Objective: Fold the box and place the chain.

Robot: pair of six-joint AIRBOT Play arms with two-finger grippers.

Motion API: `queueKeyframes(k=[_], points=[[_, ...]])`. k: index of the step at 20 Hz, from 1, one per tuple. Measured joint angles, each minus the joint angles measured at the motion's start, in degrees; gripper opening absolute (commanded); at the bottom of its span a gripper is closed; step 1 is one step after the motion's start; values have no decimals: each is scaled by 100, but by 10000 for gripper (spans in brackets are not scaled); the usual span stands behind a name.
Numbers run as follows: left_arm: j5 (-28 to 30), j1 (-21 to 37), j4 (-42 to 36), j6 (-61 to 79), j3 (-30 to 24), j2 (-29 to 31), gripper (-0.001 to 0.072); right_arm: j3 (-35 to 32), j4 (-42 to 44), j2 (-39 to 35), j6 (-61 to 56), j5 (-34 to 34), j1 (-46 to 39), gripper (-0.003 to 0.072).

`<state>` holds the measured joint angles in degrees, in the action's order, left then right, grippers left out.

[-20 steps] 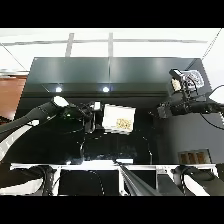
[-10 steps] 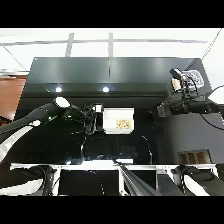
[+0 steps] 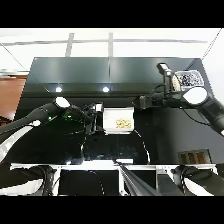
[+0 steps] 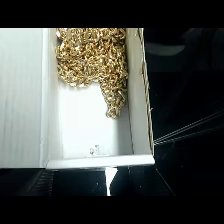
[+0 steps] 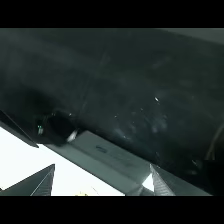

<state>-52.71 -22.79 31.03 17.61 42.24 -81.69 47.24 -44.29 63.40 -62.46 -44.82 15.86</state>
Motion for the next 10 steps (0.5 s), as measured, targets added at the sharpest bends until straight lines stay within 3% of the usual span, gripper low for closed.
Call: queueKeyframes(k=[10], points=[[0,0,2,-7,-2,0,463,63,-208,302,2990,-1008,514,707]])
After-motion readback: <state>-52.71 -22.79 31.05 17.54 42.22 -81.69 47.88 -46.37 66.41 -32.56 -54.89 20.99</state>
